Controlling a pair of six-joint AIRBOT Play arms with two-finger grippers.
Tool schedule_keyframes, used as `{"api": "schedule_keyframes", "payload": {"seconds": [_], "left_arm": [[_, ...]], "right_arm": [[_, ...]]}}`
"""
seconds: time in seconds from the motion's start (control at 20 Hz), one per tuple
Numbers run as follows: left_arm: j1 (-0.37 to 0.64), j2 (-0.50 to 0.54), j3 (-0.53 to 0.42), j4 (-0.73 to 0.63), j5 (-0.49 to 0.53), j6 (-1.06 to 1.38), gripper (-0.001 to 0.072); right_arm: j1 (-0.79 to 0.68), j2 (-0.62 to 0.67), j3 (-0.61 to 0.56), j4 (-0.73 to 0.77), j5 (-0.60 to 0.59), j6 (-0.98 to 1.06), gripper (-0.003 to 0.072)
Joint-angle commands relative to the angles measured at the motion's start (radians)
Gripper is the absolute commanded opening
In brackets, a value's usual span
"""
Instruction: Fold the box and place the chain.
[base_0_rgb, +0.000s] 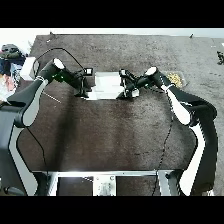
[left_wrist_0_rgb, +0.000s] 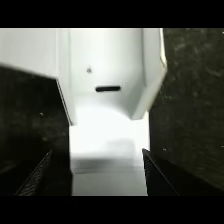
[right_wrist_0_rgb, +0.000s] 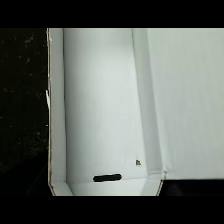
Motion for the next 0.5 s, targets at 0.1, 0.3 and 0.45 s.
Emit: {"api": "schedule_keyframes", "payload": {"seconds": [0.1, 0.3, 0.45], "left_arm": [[-0.015, -0.005, 0.0, -0.085, -0.087, 0.001, 0.0612], [-0.034, -0.005, 0.0, -0.072, -0.065, -0.021, 0.0611], [-0.034, -0.005, 0.0, -0.073, -0.031, -0.026, 0.0611]], "right_arm": [[0.0, 0.0, 0.001, -0.001, 0.003, -0.001, 0.0468], [0.0, 0.0, 0.001, -0.001, 0.003, -0.002, 0.0468], [0.0, 0.0, 0.0, -0.001, 0.002, -0.001, 0.0468]]}}
